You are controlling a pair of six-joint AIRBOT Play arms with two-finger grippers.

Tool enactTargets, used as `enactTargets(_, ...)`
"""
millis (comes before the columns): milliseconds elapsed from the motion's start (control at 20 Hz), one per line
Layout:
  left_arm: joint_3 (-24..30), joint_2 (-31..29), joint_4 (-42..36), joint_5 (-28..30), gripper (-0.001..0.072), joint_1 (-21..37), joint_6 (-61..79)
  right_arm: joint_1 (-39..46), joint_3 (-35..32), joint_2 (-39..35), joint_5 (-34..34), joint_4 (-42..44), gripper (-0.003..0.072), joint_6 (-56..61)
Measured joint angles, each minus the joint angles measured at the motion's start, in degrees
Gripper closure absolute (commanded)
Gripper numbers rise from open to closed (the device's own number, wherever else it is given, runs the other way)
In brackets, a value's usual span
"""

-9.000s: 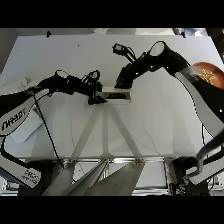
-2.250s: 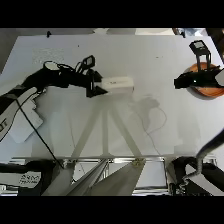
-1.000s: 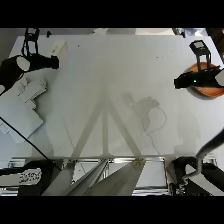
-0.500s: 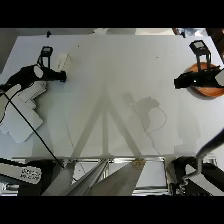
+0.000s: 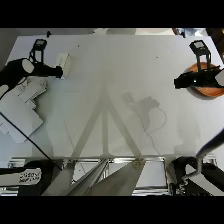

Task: Fold the box and place the chain.

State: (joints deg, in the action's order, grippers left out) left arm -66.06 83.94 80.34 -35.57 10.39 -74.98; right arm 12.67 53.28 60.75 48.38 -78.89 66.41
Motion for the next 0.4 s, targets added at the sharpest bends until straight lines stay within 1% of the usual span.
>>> enactTargets(400, 0.00, -24.28, -2.82, -2.67, 0.0000, -0.11, 0.02, 0.00, 0.00, 0.00, 0.02, 0.02, 0.0671, 0.00)
